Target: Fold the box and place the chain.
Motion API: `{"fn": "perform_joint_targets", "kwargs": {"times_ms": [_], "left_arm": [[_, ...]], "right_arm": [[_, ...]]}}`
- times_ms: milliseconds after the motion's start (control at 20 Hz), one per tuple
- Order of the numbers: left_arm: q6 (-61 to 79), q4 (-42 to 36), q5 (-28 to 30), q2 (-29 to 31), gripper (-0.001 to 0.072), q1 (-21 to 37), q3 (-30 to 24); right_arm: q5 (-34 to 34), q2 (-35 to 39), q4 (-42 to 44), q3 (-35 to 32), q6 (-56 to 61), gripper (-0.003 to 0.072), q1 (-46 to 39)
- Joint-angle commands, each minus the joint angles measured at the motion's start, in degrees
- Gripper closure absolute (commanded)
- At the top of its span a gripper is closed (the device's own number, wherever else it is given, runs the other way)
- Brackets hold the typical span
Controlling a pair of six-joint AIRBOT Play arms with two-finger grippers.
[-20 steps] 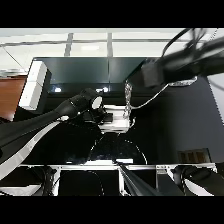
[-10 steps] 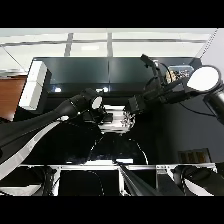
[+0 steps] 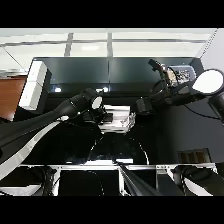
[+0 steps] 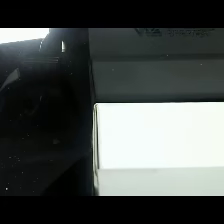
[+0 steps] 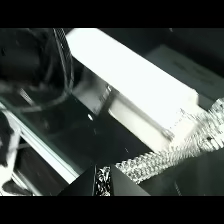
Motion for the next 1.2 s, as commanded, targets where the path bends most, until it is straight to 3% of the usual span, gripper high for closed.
{"fn": "perform_joint_targets", "kwargs": {"times_ms": [0,150,200,250,400,500,650,700,750,950,1150], "left_arm": [[0.00,0.02,0.00,0.02,0.0679,0.04,0.02],[0.00,0.02,0.00,0.02,0.0679,0.04,0.02],[0.02,0.02,-0.02,0.02,0.0679,0.04,0.02],[0.00,0.02,-0.04,0.02,0.0679,0.04,0.02],[0.00,0.04,-0.04,0.02,0.0679,0.04,0.02],[0.00,0.04,-0.04,0.02,0.0679,0.04,0.02],[0.00,0.02,-0.09,0.02,0.0679,0.04,0.02],[0.00,0.02,-0.09,0.02,0.0679,0.04,0.02],[0.00,0.02,-0.07,0.02,0.0680,0.04,0.02],[0.00,0.00,-0.17,0.02,0.0679,0.04,0.02],[0.00,0.07,-0.20,0.02,0.0679,0.07,0.02]], "right_arm": [[-12.59,-0.74,2.64,-2.25,-0.15,0.0663,3.41],[-16.94,-2.89,2.95,-2.36,-0.13,0.0660,4.83],[-16.96,-3.32,1.86,-2.36,0.83,0.0502,4.61],[-16.61,-3.39,-0.92,-2.34,2.36,0.0285,4.13],[-12.87,-3.23,-8.92,-2.34,3.58,0.0288,-1.49],[-12.98,-3.23,-20.37,-2.54,7.23,0.0289,-7.06],[-23.41,-3.39,-43.52,-6.62,23.17,0.0288,-12.52],[-27.98,-4.04,-48.33,-8.76,29.64,0.0183,-13.64],[-31.91,-5.62,-49.33,-10.29,34.14,-0.0024,-14.78],[-36.44,-17.68,-42.82,-5.51,38.01,-0.0021,-18.29],[-29.88,-29.99,-42.23,7.76,44.46,-0.0020,-22.08]]}}
